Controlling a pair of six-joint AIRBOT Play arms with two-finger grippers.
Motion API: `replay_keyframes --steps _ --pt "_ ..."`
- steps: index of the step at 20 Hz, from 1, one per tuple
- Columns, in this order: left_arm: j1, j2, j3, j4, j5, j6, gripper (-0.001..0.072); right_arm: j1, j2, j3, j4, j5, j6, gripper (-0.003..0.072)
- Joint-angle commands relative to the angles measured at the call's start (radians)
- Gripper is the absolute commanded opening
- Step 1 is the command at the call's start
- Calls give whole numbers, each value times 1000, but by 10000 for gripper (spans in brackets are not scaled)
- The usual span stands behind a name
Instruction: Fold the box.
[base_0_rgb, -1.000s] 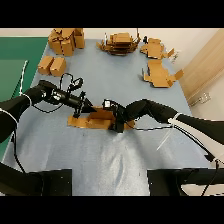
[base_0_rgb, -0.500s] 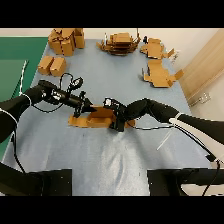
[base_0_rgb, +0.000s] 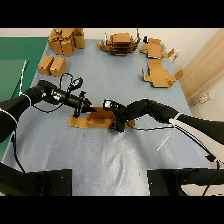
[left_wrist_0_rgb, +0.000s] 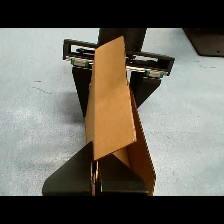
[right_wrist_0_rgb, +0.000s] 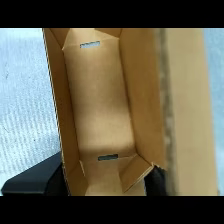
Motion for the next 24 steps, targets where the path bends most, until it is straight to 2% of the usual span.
replay_keyframes --steps 1,8,10,12,13,14,15,16,17,18,19,20,21,22,23,24 --pt "1 1 0 -2 1 0 20 2 -14 1 -5 1 -8 573" --pt "1 1 0 -2 0 0 20 4 -21 1 -4 5 -8 572" --pt "1 1 0 -2 0 0 20 4 -21 1 -4 5 -8 466" --pt "1 1 0 -2 0 0 21 4 -21 1 -4 5 -8 390" --pt "1 1 0 -2 0 0 21 4 -21 1 -4 4 -8 270" --pt "1 1 0 -2 0 -1 22 4 -21 1 -4 4 -8 221" --pt "1 1 0 -2 0 -11 23 4 -21 1 -4 4 -8 221" --pt "1 1 0 -2 0 -16 202 4 -21 1 -4 4 -8 221" --pt "2 1 0 -7 4 -37 519 4 -21 1 -4 4 -8 220" --pt "7 1 5 -14 23 -95 609 4 -21 1 -4 4 -8 221" --pt "18 1 16 -4 27 -149 646 4 -21 1 -5 4 -8 221" --pt "37 2 32 16 20 -207 646 4 -21 1 -5 5 -8 221" --pt "63 2 51 46 1 -252 641 4 -21 1 -5 5 -8 221" --pt "95 6 72 95 -32 -315 441 4 -21 1 -5 5 -8 221" --pt "128 10 92 155 -98 -346 16 4 -21 1 -5 5 -8 221" --pt "163 16 101 201 -172 -354 16 4 -21 1 -5 5 -8 221"
